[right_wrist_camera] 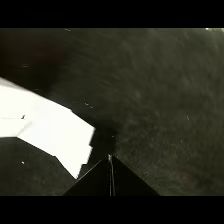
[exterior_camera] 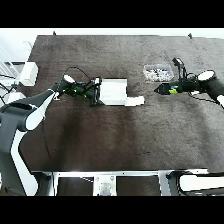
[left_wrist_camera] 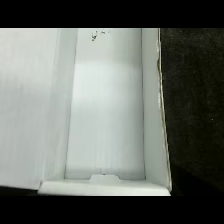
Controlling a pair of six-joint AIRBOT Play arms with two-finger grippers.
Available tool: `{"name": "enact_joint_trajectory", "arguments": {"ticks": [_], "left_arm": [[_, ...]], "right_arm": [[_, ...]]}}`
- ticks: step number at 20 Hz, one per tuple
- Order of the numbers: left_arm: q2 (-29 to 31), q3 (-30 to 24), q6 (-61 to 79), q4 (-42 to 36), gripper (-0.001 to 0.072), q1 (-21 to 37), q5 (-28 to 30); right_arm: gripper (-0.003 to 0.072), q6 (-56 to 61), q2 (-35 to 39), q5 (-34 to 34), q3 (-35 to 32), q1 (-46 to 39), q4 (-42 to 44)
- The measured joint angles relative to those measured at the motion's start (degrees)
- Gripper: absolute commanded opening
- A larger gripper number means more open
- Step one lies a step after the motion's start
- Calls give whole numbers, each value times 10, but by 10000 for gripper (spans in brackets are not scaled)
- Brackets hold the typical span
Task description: Fold the box and place the chain.
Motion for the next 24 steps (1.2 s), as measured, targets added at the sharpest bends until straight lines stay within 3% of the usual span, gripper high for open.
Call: {"name": "enact_joint_trajectory", "arguments": {"ticks": [10,18,21,23,24], "left_arm": [[0,0,1,0,298,0,-1],[0,0,0,0,299,0,-1],[0,0,0,0,299,0,-1],[0,0,0,0,299,0,-1],[0,0,0,0,299,0,-1]], "right_arm": [[6,30,-108,17,-5,51,90],[9,24,-79,14,0,131,114],[207,23,-60,11,2,140,116],[229,24,-54,11,3,144,120],[324,28,-53,11,3,146,121]]}}
